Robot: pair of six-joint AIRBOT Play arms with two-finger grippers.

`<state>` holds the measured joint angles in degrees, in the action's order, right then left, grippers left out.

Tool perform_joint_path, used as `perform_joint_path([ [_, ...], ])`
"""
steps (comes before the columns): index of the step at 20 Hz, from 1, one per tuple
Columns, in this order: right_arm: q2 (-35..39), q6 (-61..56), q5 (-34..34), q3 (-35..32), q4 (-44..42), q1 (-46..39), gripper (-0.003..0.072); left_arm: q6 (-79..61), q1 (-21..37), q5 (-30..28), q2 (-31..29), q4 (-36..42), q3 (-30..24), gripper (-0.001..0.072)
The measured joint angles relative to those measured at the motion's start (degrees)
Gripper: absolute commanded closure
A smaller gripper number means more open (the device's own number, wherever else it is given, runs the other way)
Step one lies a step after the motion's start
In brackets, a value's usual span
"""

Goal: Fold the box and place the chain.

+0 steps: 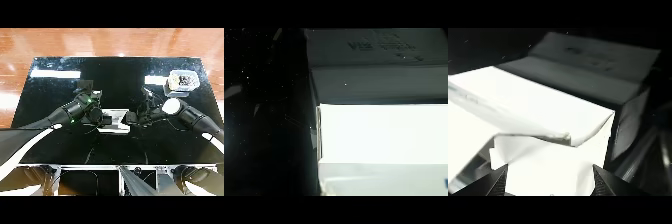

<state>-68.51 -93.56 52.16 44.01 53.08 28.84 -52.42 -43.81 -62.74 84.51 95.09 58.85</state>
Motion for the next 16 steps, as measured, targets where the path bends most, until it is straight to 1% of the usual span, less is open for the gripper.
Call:
perform_joint_path([
  [4, -2.3, -12.8, -1.4, 3.4, 11.9, 5.4, 0.0092, 0.0, 0.0, 0.0, 0.0, -0.1, 0.0, 0.0691],
  [5, -3.0, -15.7, -1.3, 4.4, 14.6, 6.4, 0.0142, 0.0, 0.0, 0.0, 0.0, -0.1, 0.0, 0.0691],
  [7, -4.8, -21.4, -0.3, 6.7, 20.2, 8.6, 0.0151, 0.0, 0.0, 0.0, 0.0, -0.1, 0.0, 0.0691],
  [8, -5.9, -23.7, 0.6, 7.9, 22.6, 9.6, 0.0215, 0.0, 0.0, 0.0, 0.0, -0.1, 0.0, 0.0691],
  [10, -8.2, -27.1, 2.6, 10.2, 26.4, 11.3, 0.0219, 0.0, 0.0, 0.0, 0.0, -0.1, 0.0, 0.0691],
  [11, -9.4, -28.3, 3.6, 11.3, 28.1, 12.0, 0.0329, 0.0, 0.0, 0.0, 0.0, -0.1, 0.0, 0.0691],
  [12, -10.3, -29.0, 4.3, 12.2, 29.1, 12.7, 0.0334, 0.0, 0.0, 0.0, 0.0, -0.1, 0.0, 0.0691],
  [13, -11.1, -29.7, 5.1, 12.9, 30.2, 13.2, 0.0372, 0.0, 0.0, 0.0, 0.0, -0.1, 0.0, 0.0691],
  [14, -11.8, -30.1, 5.6, 13.5, 31.0, 13.5, 0.0392, 0.0, 0.0, 0.0, 0.0, -0.1, 0.0, 0.0691],
  [16, -12.8, -30.8, 6.3, 14.1, 31.8, 14.0, 0.0392, 0.0, 0.0, 0.0, 0.0, -0.1, 0.0, 0.0691],
])
